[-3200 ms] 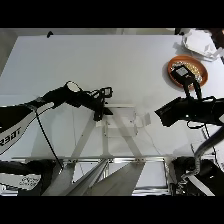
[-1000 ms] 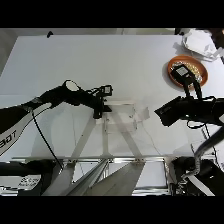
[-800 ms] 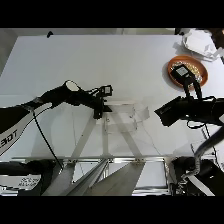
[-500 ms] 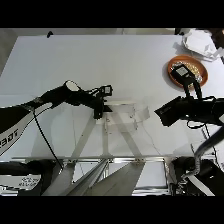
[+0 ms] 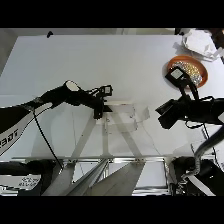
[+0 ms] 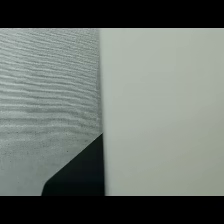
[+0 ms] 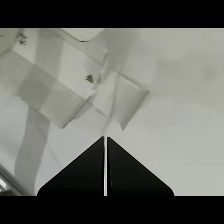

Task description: Fold the box and place the chain.

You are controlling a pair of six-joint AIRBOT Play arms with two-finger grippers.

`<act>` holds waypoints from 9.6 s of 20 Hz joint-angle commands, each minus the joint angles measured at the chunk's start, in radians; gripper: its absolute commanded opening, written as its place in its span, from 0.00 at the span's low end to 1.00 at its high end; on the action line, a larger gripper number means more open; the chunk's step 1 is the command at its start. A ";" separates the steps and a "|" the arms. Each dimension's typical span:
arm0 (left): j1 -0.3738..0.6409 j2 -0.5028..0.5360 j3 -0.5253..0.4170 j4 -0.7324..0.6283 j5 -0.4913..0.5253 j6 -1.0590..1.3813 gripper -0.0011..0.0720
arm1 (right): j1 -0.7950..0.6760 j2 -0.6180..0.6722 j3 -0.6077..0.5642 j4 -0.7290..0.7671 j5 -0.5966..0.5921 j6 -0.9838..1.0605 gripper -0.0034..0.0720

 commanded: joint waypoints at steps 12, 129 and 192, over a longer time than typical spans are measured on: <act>0.000 -0.001 0.000 0.000 -0.001 0.000 0.03 | 0.141 -0.117 0.000 0.085 -0.063 -0.720 0.06; 0.000 -0.001 0.000 0.000 -0.002 0.000 0.03 | -0.120 -0.667 -0.229 0.898 -0.333 -1.797 0.93; 0.000 -0.001 0.000 -0.007 -0.005 0.000 0.03 | -0.119 -0.709 -0.220 0.759 -0.323 -1.661 0.58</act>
